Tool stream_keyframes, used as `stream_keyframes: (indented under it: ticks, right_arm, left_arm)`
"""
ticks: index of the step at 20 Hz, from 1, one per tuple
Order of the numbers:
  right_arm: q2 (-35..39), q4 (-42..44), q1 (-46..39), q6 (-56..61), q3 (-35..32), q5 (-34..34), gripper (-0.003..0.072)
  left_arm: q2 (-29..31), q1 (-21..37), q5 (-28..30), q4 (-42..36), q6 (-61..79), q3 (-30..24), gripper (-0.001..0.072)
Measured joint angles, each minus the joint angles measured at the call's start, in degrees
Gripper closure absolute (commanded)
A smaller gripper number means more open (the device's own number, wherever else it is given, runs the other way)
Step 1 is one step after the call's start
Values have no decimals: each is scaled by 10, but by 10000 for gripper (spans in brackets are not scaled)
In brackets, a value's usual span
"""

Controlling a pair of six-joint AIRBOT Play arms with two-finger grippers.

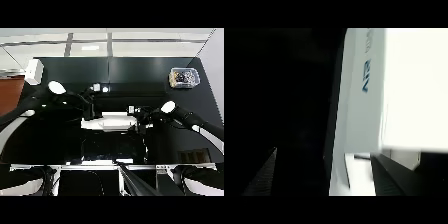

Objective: Fold the box and place the chain.

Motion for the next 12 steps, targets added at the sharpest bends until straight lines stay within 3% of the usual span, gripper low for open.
stream_keyframes:
  ticks: [1,2,3,4,7,9,12]
  right_arm:
    - [0,0,0,0,0,0,226]
    - [0,-1,1,0,0,0,318]
    - [0,-1,1,0,0,0,456]
    - [0,-1,2,0,0,0,516]
    - [0,-2,2,0,0,0,518]
    - [0,-2,2,0,0,0,518]
    - [0,-2,2,0,0,1,518]
  left_arm:
    - [17,14,-24,10,-32,0,228]
    - [30,28,-56,16,-64,0,503]
    - [40,42,-96,20,-102,0,684]
    - [47,54,-139,25,-138,-1,684]
    - [56,65,-229,10,-206,-16,685]
    - [56,52,-235,-34,-228,-35,684]
    - [42,17,-169,-113,-234,-52,684]
